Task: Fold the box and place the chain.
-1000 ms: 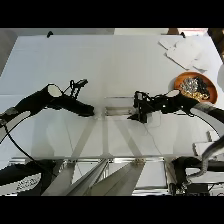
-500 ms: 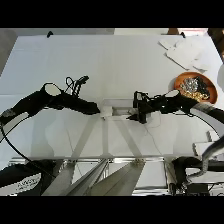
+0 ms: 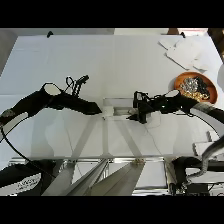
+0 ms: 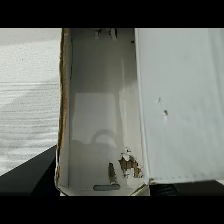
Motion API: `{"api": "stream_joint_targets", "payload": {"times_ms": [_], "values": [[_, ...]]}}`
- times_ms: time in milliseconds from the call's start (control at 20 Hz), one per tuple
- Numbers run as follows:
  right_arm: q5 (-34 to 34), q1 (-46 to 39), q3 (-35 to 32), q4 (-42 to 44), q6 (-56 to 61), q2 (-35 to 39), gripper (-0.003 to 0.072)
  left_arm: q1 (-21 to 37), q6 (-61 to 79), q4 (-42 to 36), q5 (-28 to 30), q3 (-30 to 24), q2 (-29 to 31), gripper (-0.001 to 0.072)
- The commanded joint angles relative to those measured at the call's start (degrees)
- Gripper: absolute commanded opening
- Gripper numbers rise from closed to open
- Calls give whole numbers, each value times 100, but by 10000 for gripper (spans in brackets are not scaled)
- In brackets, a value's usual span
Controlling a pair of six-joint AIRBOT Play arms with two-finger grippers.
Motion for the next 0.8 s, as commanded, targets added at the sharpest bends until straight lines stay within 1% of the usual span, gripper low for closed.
{"api": "stream_joint_targets", "payload": {"times_ms": [0,150,250,400,750], "values": [[2,-2,2,0,2,2,438,2,264,-271,-2,0,4,163],[2,-2,2,0,2,2,438,2,649,-678,22,0,4,163],[2,-2,2,-2,2,2,438,-13,649,-796,122,0,2,168],[2,-2,2,-2,2,2,438,-76,649,-807,286,0,2,291],[2,-2,2,-2,2,2,438,-254,654,-695,872,0,2,294]]}}
